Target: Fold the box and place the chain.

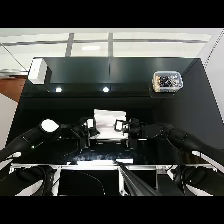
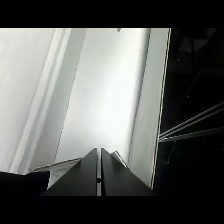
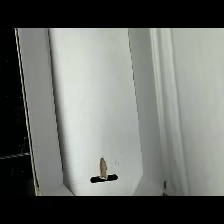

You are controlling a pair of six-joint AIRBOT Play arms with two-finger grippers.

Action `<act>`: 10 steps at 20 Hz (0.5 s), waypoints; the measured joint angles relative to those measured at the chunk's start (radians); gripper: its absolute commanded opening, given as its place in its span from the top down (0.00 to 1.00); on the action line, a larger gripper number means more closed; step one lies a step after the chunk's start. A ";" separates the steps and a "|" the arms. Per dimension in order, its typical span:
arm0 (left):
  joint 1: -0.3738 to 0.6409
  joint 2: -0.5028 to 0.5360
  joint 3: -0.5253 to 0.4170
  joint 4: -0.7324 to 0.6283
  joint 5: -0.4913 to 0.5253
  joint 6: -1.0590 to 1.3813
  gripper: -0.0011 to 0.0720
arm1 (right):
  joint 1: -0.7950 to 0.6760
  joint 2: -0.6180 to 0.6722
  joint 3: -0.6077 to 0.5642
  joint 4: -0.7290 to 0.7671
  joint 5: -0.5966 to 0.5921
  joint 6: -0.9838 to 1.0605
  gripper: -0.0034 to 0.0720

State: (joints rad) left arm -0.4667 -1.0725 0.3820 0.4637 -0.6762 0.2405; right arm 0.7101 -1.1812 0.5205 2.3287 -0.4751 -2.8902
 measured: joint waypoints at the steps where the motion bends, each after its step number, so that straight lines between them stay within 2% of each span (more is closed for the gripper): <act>1: -0.001 0.000 0.000 -0.001 0.002 0.000 0.66 | 0.000 0.000 0.000 0.000 0.000 0.000 0.33; 3: -0.002 0.000 0.000 -0.002 0.005 -0.001 0.81 | 0.000 0.000 0.000 0.000 0.001 0.002 0.33; 5: -0.002 0.000 0.000 -0.001 0.008 0.000 0.82 | 0.000 0.000 0.000 0.000 0.000 0.002 0.33; 6: -0.002 0.000 0.000 -0.001 0.008 0.000 0.95 | 0.000 0.000 0.000 0.000 0.000 0.002 0.33; 10: 0.008 0.021 0.003 0.011 0.011 -0.006 0.95 | 0.000 0.000 0.000 0.001 0.001 0.001 0.33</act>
